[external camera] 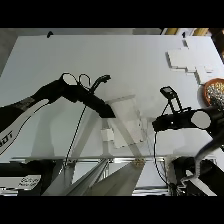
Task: Fold the box and place the chain.
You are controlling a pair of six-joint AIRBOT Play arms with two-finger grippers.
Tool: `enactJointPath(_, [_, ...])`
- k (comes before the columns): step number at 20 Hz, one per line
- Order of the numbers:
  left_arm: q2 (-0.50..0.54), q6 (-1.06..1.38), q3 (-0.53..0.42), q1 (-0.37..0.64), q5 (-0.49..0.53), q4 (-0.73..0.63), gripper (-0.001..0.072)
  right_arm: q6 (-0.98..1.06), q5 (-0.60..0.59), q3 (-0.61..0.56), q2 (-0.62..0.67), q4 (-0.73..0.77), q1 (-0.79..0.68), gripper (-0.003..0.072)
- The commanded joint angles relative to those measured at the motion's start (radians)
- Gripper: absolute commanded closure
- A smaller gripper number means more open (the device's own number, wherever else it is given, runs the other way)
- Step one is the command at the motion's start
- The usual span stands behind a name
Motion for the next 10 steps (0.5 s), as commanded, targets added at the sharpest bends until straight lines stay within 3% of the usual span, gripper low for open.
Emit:
enactJointPath(1, [-0.086, 0.107, -0.002, -0.02, -0.026, -0.143, 0.0156, 0.0, 0.0, 0.0, 0.001, 0.001, 0.001, 0.0672])
enactJointPath(4, [-0.127, 0.113, -0.002, -0.043, -0.035, -0.142, 0.0162, -0.001, 0.0, 0.0, 0.001, 0.0, 0.001, 0.0672])
enactJointPath(6, [-0.129, 0.124, -0.002, -0.04, -0.024, -0.14, 0.0404, -0.001, 0.0, 0.0, 0.001, 0.0, 0.001, 0.0672])
enactJointPath(8, [-0.129, 0.125, -0.002, -0.027, 0.006, -0.14, 0.0711, -0.001, 0.003, 0.0, 0.001, 0.001, 0.001, 0.0672])
enactJointPath(10, [-0.128, 0.143, -0.002, -0.017, 0.014, -0.138, 0.0709, -0.001, 0.012, 0.0, 0.001, 0.002, 0.001, 0.0671])
